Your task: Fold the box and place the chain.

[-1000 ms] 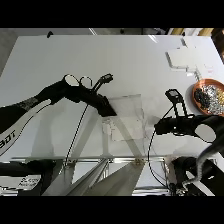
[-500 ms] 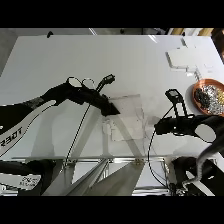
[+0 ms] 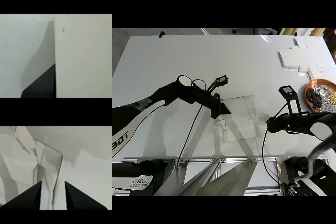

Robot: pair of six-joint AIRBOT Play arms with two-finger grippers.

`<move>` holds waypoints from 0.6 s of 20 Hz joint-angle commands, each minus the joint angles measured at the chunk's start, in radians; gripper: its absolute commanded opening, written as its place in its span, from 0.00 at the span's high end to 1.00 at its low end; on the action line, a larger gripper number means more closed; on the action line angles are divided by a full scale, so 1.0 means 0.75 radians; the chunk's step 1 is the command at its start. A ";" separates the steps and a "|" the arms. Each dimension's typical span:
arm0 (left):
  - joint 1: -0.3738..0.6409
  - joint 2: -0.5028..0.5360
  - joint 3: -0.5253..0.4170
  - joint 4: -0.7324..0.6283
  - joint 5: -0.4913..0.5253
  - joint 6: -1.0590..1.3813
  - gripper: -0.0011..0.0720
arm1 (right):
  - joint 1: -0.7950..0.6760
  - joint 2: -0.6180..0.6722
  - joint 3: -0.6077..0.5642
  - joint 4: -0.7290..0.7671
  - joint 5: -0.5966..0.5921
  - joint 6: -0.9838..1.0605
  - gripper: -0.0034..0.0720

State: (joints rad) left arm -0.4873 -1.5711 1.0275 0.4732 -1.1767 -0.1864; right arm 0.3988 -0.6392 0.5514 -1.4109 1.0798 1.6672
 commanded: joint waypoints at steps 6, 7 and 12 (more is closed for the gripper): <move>-0.128 0.328 -0.196 0.218 0.141 0.014 0.99 | 0.002 0.125 0.190 -0.057 0.301 -0.036 0.53; -0.141 0.314 -0.209 0.220 0.149 0.018 0.99 | 0.002 0.146 0.190 -0.057 0.296 -0.036 0.53; -0.226 0.205 -0.210 0.250 0.360 0.161 0.98 | 0.002 0.191 0.190 0.023 0.267 -0.209 0.53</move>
